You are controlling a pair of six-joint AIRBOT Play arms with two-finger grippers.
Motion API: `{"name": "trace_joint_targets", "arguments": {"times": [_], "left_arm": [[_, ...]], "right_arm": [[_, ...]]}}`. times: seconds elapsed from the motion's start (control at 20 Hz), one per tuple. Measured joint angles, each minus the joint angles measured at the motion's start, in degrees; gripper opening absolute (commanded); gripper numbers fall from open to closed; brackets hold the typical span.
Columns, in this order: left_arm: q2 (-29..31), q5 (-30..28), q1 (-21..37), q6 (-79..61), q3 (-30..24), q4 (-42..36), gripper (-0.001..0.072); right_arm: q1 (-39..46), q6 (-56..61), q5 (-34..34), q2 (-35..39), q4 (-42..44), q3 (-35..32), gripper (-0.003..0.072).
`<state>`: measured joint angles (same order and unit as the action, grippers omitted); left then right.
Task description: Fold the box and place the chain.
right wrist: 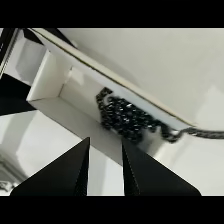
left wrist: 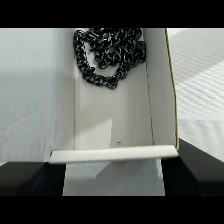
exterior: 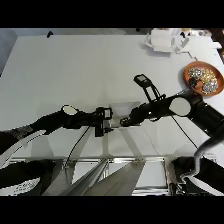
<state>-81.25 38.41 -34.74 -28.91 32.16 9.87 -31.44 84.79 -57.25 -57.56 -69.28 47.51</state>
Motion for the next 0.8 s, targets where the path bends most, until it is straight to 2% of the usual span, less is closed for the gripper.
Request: {"name": "trace_joint_targets", "arguments": {"times": [0.3,0.35,0.4,0.45,0.55,0.65,0.8], "left_arm": [[0.00,0.00,0.00,0.00,0.02,0.00,0.0138],[0.00,0.00,0.00,0.00,0.02,0.00,0.0138],[0.00,0.00,0.00,0.00,0.02,-0.02,0.0138],[0.00,0.00,0.00,0.00,0.02,0.00,0.0138],[0.00,0.00,0.00,0.00,0.02,0.00,0.0138],[0.00,0.00,0.00,0.00,0.02,0.00,0.0138],[0.00,0.00,0.00,0.00,0.02,0.00,0.0138]], "right_arm": [[14.19,-1.01,-5.11,0.07,-7.43,6.08,0.0232],[17.35,-0.63,-5.44,-0.70,-9.03,6.43,0.0274],[20.13,-0.33,-5.66,-1.75,-10.45,6.64,0.0410],[22.88,-0.11,-5.95,-3.21,-11.45,6.78,0.0451],[26.84,0.46,-6.19,-6.62,-12.81,7.02,0.0445],[29.00,0.70,-6.16,-10.29,-13.49,7.10,0.0376],[30.05,1.38,-5.40,-15.32,-14.01,7.17,0.0376]]}}
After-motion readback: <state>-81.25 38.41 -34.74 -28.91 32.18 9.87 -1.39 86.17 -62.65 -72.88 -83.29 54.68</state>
